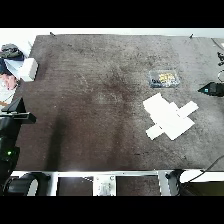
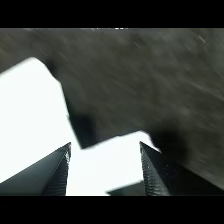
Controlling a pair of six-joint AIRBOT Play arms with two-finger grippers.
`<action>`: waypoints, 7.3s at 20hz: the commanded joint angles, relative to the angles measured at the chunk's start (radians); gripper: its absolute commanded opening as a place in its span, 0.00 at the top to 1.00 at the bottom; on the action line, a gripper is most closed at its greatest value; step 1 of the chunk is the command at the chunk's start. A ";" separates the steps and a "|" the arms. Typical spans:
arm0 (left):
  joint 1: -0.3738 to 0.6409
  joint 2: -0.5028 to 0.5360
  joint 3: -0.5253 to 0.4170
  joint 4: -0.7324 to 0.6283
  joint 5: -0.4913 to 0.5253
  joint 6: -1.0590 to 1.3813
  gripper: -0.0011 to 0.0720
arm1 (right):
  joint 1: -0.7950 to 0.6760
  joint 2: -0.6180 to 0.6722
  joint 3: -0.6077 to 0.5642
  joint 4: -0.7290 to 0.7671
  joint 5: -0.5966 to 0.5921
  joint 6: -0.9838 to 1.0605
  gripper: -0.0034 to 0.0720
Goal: Fold the box and place the chain.
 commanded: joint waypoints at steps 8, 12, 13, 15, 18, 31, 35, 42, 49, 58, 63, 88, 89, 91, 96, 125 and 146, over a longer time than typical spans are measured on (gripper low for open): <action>0.000 0.000 0.000 0.000 0.000 0.002 0.97 | 0.026 -0.336 0.215 -0.166 0.177 -0.175 0.33; 0.000 0.000 0.000 0.000 0.000 0.002 0.97 | 0.034 -0.400 0.214 -0.125 0.290 -0.194 0.33; 0.000 0.000 0.000 0.000 0.000 0.002 0.97 | 0.034 -0.410 0.213 -0.114 0.306 -0.202 0.33; 0.000 0.000 0.000 0.000 0.000 0.002 0.97 | 0.035 -0.417 0.201 -0.045 0.348 -0.230 0.46; 0.000 0.000 0.000 0.000 0.000 0.002 0.97 | 0.056 -0.417 0.159 -0.066 0.387 -0.266 0.46; 0.000 0.000 0.000 0.000 0.000 0.002 0.97 | 0.130 -0.183 -0.267 0.390 0.311 -0.275 0.94; 0.000 0.000 0.000 0.000 0.000 0.002 0.97 | 0.319 0.029 -0.640 0.661 0.018 -0.286 0.94; 0.000 0.000 0.000 0.000 0.000 0.002 0.97 | 0.760 0.117 -0.700 0.921 -0.616 -0.272 0.94; 0.000 0.000 0.000 0.000 -0.003 0.002 0.97 | 0.830 0.057 -0.605 0.851 -0.742 -0.293 0.94; 0.000 -0.204 0.127 0.008 -0.348 0.058 0.34 | 0.832 0.005 -0.573 0.852 -0.732 -0.319 0.94; 0.000 -0.660 0.392 0.009 -0.505 0.056 0.27 | 0.832 0.005 -0.573 0.851 -0.724 -0.336 0.94; -0.129 -2.110 1.929 0.594 -1.306 -0.761 0.24 | 0.831 0.005 -0.573 0.824 -0.726 -0.340 0.94; -0.136 -2.114 1.929 0.583 -1.310 -0.753 0.24 | 0.831 0.005 -0.573 0.821 -0.726 -0.341 0.94; -0.149 -2.124 1.929 0.571 -1.310 -0.753 0.24 | 0.831 0.005 -0.573 0.821 -0.726 -0.341 0.94; -0.164 -2.126 1.928 0.566 -1.365 -0.753 0.27 | 0.831 0.005 -0.573 0.821 -0.727 -0.348 0.94; -0.177 -2.147 1.926 0.584 -1.484 -0.322 0.97 | 0.729 0.067 -0.569 0.763 -0.766 -0.318 0.34; -0.177 -2.074 1.719 0.496 -1.255 0.237 0.98 | 0.650 0.067 -0.551 0.638 -0.713 -0.283 0.34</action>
